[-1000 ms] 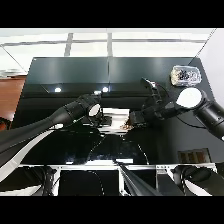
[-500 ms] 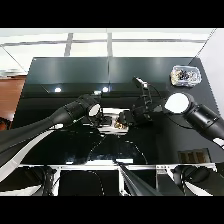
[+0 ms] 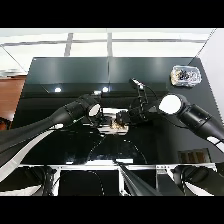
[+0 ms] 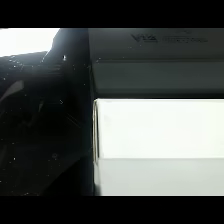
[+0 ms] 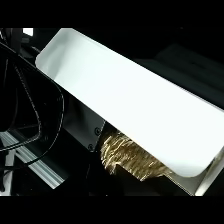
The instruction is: Fold the box and place the chain.
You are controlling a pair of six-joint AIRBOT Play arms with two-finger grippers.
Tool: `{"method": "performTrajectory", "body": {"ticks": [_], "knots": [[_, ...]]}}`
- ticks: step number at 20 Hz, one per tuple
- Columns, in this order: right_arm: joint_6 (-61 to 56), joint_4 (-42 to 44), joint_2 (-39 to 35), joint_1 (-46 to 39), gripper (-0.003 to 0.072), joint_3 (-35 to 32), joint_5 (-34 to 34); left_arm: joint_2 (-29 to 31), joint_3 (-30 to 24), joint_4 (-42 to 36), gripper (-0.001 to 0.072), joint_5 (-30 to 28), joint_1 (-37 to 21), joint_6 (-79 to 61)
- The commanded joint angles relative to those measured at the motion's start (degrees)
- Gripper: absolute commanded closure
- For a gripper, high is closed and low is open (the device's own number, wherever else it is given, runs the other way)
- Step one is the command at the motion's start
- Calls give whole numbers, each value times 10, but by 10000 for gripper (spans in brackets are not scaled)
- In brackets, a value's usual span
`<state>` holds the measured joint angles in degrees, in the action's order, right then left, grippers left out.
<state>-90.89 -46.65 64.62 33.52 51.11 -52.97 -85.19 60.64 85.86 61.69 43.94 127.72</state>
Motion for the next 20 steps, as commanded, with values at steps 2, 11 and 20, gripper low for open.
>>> {"method": "performTrajectory", "body": {"ticks": [2, 11, 20], "knots": [[0, -12, 1, -16, 481, 0, -12, 0, 0, 0, 680, 0, 0, 0], [65, -23, -85, -160, 482, 1, -150, -2, 0, 6, 680, -9, 0, 0], [66, -75, -118, -198, 482, 0, -174, 85, 18, 68, 120, 34, 2, 53]]}}
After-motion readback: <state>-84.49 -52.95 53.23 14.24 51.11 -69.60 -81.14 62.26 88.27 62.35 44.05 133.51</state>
